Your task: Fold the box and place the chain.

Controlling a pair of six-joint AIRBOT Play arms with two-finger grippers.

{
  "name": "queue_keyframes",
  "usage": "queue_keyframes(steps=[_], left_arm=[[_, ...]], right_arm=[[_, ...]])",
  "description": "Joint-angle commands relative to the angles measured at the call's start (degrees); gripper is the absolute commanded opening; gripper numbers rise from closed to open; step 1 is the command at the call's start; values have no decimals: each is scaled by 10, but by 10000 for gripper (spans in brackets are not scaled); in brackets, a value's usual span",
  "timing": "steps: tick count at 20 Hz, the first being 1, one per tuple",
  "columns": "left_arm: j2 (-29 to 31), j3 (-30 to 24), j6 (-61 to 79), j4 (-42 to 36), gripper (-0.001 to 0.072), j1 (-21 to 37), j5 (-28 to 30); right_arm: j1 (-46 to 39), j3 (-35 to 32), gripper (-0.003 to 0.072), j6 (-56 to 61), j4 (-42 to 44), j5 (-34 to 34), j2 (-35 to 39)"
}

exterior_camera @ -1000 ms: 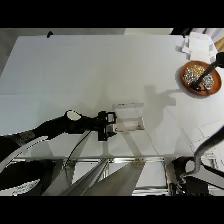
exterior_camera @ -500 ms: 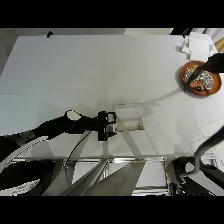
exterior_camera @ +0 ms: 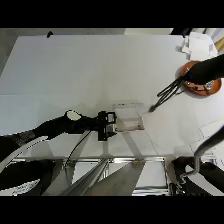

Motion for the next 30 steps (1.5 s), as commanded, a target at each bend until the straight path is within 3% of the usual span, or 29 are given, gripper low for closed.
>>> queue_keyframes(steps=[1, 16, 20, 30], left_arm=[[0, 0, 0, 0, 150, 0, 0], [0, 0, 0, 0, 150, 0, 0], [0, 0, 0, 0, 150, 0, 0], [0, 0, 0, 0, 150, 0, 0]], right_arm=[[51, 0, 16, 3, 2, 30, 2], [189, -18, 16, 6, 45, 38, 2], [204, -84, 16, 5, 56, -18, 2], [272, -283, 16, 0, 73, -239, 1]])
